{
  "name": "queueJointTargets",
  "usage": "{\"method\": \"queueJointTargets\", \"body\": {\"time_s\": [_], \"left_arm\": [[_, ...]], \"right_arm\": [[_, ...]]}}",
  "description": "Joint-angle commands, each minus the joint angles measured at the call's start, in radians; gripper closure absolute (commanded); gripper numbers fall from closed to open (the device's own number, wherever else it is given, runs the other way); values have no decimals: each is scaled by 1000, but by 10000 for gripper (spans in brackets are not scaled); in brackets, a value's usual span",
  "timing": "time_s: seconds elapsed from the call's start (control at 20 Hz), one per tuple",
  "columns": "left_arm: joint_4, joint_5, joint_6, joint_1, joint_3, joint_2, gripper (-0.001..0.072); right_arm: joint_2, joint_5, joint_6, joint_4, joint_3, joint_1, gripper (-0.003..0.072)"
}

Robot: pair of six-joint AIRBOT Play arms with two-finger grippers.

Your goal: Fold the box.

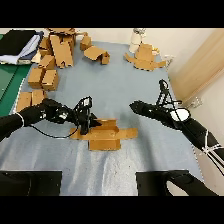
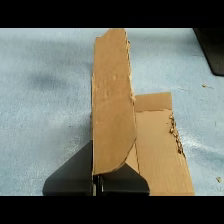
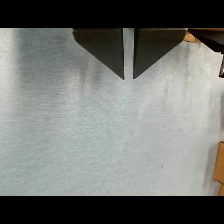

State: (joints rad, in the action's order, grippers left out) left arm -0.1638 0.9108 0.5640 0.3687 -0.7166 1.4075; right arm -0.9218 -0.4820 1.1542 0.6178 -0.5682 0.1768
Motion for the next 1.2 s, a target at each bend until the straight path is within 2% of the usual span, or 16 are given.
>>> {"method": "queueJointTargets", "body": {"time_s": [0.0,0.05,0.1,0.15,0.3,0.4,0.5,0.6,0.85,0.9,1.0,1.05,1.15], "left_arm": [[-16,-4,-5,-3,-1,0,697],[-16,-8,-8,-3,-1,0,697],[-16,-15,-10,-3,-2,-1,697],[-16,-15,-12,-3,-3,0,697],[-16,-21,-12,-3,-3,0,697],[-16,-21,-12,-3,-3,0,697],[-16,-21,-12,-3,-3,0,697],[-16,-21,-12,-2,-3,0,697],[-16,-21,-12,-2,-3,0,697],[-16,-20,-12,-2,-3,0,697],[-16,-20,-12,-2,-3,0,697],[-16,-20,-12,-2,-3,0,697],[-16,-20,-11,-2,-3,0,697]], "right_arm": [[1,-4,-7,14,0,0,601],[6,-7,-19,39,0,3,606],[20,-15,-33,90,0,21,665],[41,-22,-28,173,0,48,665],[123,-67,169,514,0,153,666],[167,-182,259,706,0,223,667],[193,-293,260,774,0,306,681],[206,-350,259,803,1,417,681],[204,-374,248,884,85,777,679],[203,-365,248,903,111,837,613],[185,-336,248,946,134,885,329],[171,-311,248,950,134,884,267],[134,-243,247,980,134,882,267]]}}
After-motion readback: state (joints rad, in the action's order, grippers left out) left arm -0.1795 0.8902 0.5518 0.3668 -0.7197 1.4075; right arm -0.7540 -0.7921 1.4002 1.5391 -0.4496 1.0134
